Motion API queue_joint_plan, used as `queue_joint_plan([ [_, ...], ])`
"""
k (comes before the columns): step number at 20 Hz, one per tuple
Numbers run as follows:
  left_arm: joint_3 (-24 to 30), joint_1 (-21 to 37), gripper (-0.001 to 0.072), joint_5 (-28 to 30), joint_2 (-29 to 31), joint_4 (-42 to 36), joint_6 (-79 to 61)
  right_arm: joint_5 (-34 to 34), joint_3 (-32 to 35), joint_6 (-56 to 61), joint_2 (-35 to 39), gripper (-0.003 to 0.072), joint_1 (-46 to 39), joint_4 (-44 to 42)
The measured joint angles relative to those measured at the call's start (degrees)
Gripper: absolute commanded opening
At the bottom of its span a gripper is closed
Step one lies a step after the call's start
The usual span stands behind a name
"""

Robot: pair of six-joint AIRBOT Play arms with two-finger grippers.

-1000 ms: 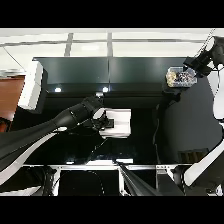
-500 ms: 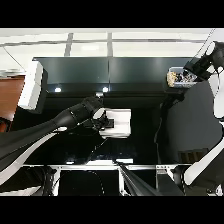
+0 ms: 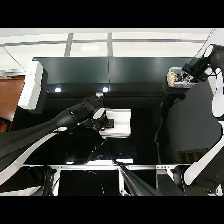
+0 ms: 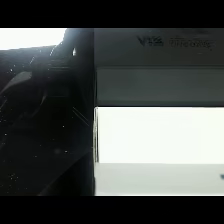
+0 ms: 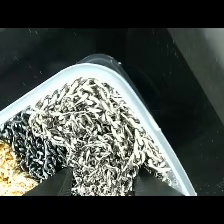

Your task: Fold the box and place the chain.

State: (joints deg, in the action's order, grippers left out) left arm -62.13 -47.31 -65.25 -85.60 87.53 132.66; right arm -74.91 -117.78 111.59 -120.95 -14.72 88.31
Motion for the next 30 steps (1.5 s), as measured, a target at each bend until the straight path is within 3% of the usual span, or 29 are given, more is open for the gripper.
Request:
queue_joint_plan([
  [1, 0.00, 0.00, 0.0028, 0.00, 0.00, 0.00, 0.00, -0.24, 0.00, -0.22, -0.11, 0.0046, 0.00, 0.17],
  [2, 0.00, 0.00, 0.0029, 0.00, 0.00, 0.00, 0.00, -0.37, -0.02, -0.61, -0.11, 0.0013, 0.00, -0.02],
  [9, 0.00, 0.00, 0.0028, 0.00, 0.00, 0.00, 0.00, -2.95, 0.02, -10.12, 4.94, 0.0016, 0.00, -1.60],
  [13, 0.00, 0.00, 0.0028, 0.00, 0.00, 0.00, 0.00, -3.43, 0.02, -16.76, 14.21, 0.0016, -0.13, -3.63],
  [19, 0.00, 0.00, 0.0028, 0.04, 0.00, 0.00, 0.00, -3.85, 0.68, -23.98, 29.86, 0.0015, -0.50, -14.78],
  [24, 0.00, 0.00, 0.0029, 0.33, 0.00, 0.02, 0.07, -5.84, 8.15, -26.82, 43.19, 0.0015, -0.55, -23.69],
  [30, 0.00, 0.00, 0.0028, 0.33, 0.00, 0.02, 0.04, -8.66, 16.48, -27.30, 57.72, 0.0014, 1.53, -27.54],
])
